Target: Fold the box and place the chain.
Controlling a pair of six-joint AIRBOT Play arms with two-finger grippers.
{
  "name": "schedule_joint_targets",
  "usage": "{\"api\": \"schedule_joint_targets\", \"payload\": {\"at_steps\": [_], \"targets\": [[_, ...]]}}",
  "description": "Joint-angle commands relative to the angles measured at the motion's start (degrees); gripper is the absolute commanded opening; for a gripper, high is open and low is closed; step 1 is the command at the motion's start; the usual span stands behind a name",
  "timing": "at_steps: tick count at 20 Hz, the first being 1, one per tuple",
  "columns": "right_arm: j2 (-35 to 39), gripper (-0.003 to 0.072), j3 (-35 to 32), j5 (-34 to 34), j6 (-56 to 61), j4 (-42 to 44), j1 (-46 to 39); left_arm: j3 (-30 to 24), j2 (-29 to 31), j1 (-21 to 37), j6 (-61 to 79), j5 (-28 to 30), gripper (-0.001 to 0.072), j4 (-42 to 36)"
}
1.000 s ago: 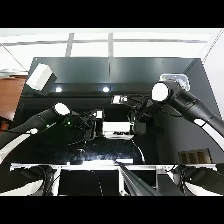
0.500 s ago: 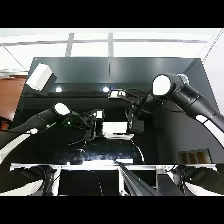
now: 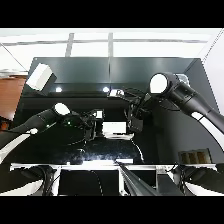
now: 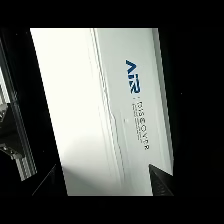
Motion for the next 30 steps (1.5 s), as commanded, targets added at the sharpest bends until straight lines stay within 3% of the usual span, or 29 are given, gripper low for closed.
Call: {"api": "schedule_joint_targets", "payload": {"at_steps": [1, 22, 24, 30], "targets": [[-0.6, 0.0689, 0.1, 0.0, 0.4, -0.2, -0.4, 0.0, 0.0, 0.0, 0.0, 0.0, 0.0492, 0.0], [-4.4, 0.0687, -0.2, -10.1, 0.3, -3.9, -1.2, 0.0, 0.0, 0.0, 0.0, 0.0, 0.0492, 0.0], [-4.4, 0.0584, -0.2, -9.9, 0.1, -3.9, -1.2, 0.0, 0.0, 0.0, 0.0, 0.0, 0.0492, 0.0], [-2.1, 0.0604, -0.1, -4.5, 0.9, -3.9, -1.2, 0.0, 0.0, 0.0, 0.0, 0.0, 0.0492, 0.0]]}}
